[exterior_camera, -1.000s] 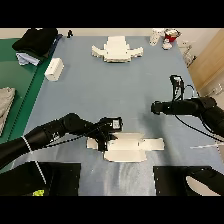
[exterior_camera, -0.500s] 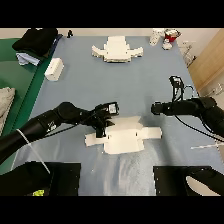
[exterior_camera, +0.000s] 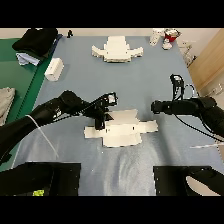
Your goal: Fold the box.
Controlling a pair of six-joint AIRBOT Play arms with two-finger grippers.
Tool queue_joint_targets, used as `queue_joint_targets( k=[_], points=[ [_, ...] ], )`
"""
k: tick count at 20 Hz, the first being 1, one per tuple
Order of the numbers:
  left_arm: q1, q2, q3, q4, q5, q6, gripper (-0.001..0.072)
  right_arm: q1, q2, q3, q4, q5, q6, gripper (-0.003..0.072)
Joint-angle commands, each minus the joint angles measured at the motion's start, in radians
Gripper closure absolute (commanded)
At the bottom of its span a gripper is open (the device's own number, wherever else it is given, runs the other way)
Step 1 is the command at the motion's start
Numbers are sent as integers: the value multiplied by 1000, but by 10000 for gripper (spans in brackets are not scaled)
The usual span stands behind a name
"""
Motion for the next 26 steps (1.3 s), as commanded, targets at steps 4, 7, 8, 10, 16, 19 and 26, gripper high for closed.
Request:
queue_joint_targets(
  k=[4,7,8,10,16,19,26],
  points=[
    [4,-56,6,-10,-19,7,696,1,-1,0,0,5,0,263],
    [4,-58,6,-11,-43,7,695,1,-1,0,0,4,0,263],
    [4,-58,6,-11,-56,7,696,1,-1,0,0,4,0,263],
    [4,-58,6,-17,-77,7,696,1,-1,0,1,3,0,263],
    [4,-58,6,-18,-116,7,695,1,-1,0,1,-1,0,263],
    [4,-58,6,-29,-118,7,696,1,-1,0,1,-4,0,263],
    [12,-58,17,-29,-112,18,695,1,-1,0,1,-4,0,263]
  ],
)
